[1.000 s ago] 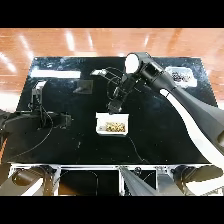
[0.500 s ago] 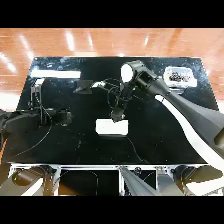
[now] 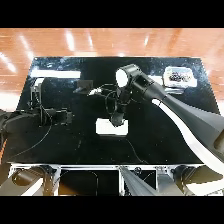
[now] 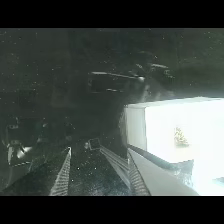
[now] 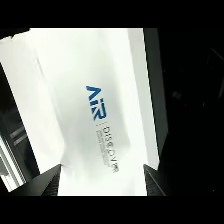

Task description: Fold the box and place the chain.

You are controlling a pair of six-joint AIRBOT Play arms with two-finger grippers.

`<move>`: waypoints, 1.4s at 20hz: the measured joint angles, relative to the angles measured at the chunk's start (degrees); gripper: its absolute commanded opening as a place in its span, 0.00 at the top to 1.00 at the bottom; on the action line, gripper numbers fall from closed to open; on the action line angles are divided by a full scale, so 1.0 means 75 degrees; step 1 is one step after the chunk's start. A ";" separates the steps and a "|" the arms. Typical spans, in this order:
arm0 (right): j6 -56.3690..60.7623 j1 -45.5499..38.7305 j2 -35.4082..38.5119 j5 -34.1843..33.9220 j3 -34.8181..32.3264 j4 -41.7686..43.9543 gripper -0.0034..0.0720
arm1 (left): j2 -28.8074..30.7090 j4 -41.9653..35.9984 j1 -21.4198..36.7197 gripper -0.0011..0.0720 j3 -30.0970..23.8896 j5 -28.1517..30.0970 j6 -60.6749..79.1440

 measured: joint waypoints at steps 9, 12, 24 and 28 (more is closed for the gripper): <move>0.0090 0.0023 0.0204 0.0131 -0.0315 0.0035 0.14 | 0.0000 -0.0058 0.0000 0.35 0.0000 -0.0006 -0.0003; 0.0111 0.0023 0.0210 -0.0090 -0.0452 -0.0073 0.14 | 0.0000 -0.0105 0.0000 0.35 0.0000 -0.0041 -0.0003; -0.0009 0.0023 0.0224 -0.0490 -0.0527 -0.0242 0.54 | 0.0000 -0.0149 0.0000 0.35 0.0000 -0.0198 0.0000; -0.0067 0.0023 0.0224 -0.0484 -0.0530 -0.0262 0.54 | 0.0000 -0.0149 0.0000 0.35 0.0000 -0.0201 0.0003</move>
